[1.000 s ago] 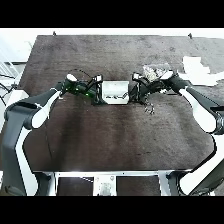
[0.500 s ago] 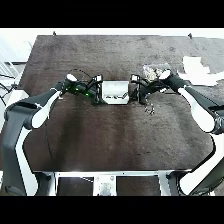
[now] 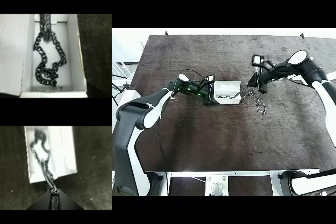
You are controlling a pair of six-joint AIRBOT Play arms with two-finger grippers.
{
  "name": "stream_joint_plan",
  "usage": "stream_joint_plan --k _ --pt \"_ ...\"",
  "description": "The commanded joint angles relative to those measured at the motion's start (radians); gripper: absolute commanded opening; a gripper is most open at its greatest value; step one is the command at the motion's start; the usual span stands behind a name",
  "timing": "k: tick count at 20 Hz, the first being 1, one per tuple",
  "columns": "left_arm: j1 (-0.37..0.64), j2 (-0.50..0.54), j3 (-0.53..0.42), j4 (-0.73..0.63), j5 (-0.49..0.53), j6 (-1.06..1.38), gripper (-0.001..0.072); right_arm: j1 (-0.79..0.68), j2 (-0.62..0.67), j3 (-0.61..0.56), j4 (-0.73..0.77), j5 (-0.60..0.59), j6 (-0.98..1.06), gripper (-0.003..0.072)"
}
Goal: Fold the box and place the chain.
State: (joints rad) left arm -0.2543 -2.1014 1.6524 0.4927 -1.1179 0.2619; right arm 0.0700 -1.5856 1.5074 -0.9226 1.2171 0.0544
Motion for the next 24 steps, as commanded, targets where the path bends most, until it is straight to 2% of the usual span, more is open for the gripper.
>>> stream_joint_plan --k 1,6,10,15,20,21,22,23,24 --pt "0.0 0.0 0.0 0.0 0.0 0.0 0.0388 0.003 0.101 0.003 0.105 0.002 0.017 0.0017" --pt "0.0 0.0 0.0 0.0 0.0 0.0 0.0388 0.085 0.128 0.107 0.137 -0.061 0.088 0.0016" --pt "0.0 0.0 0.0 0.0 0.0 0.0 0.0388 0.169 0.119 0.121 0.107 -0.121 0.101 0.0016" --pt "0.0 0.0 0.0 0.0 0.0 0.0 0.0389 0.179 0.037 0.098 0.076 -0.129 0.156 0.0016" --pt "0.0 0.0 0.0 0.0 0.0 0.0 0.0388 0.178 -0.108 0.068 0.075 -0.128 0.155 0.0016" --pt "0.0 0.0 0.0 0.0 0.0 0.0 0.0388 0.177 -0.129 0.064 0.072 -0.122 0.155 0.0097" --pt "0.0 0.0 0.0 0.0 0.0 0.0 0.0388 0.174 -0.14 0.063 0.051 -0.11 0.156 0.041" --pt "0.0 0.0 0.0 0.0 0.0 0.0 0.0388 0.171 -0.138 0.064 0.033 -0.091 0.156 0.056" --pt "0.0 0.0 0.0 0.0 0.0 0.0 0.0388 0.162 -0.128 0.064 0.024 -0.072 0.156 0.0521"
